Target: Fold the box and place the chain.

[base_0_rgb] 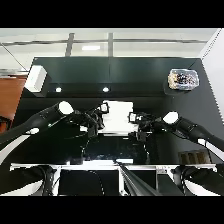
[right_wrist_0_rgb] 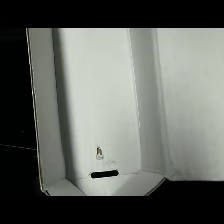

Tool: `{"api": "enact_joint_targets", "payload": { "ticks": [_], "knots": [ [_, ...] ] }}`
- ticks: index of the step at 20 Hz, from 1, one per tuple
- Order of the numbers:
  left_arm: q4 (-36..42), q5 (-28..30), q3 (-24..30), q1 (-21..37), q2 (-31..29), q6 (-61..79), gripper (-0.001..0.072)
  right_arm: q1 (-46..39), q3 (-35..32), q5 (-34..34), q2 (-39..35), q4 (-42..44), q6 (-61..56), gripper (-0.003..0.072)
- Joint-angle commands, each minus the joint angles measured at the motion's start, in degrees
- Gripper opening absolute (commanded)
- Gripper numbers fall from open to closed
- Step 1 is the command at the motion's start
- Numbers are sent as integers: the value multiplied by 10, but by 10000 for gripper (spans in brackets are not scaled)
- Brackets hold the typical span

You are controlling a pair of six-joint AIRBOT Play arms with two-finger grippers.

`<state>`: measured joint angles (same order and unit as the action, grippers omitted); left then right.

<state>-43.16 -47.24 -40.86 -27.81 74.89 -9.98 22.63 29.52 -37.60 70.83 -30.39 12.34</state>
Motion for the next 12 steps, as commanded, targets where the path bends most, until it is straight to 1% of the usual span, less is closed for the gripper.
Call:
{"api": "enact_joint_targets", "payload": {
  "ticks": [1, 2, 4, 5, 7, 8, 9, 10, 12],
  "knots": [
    [-116, 6, -6, 46, -54, -157, 24, 0, 0, -2, 0, -1, 1, 230],
    [-159, -12, -7, 74, -81, -207, 24, 0, 0, -2, 0, -1, 1, 231],
    [-222, -50, -5, 138, -125, -245, 25, 0, 0, -2, 0, -1, 1, 230],
    [-225, -64, -3, 176, -136, -283, 25, 0, 0, -2, 0, -1, 1, 230],
    [-224, -71, 7, 267, -138, -429, 25, 0, 0, -2, 0, -1, 1, 230],
    [-218, -82, 18, 316, -133, -543, 28, 0, 0, -2, 0, -1, 1, 230],
    [-191, -110, 27, 361, -120, -625, 28, 0, 0, -2, 0, -1, 1, 230],
    [-128, -153, 39, 407, -96, -635, 27, 0, 0, -2, 0, -1, 1, 230],
    [-2, -238, 59, 464, -33, -560, 25, 0, 0, -2, 0, -1, 1, 230]
  ]
}}
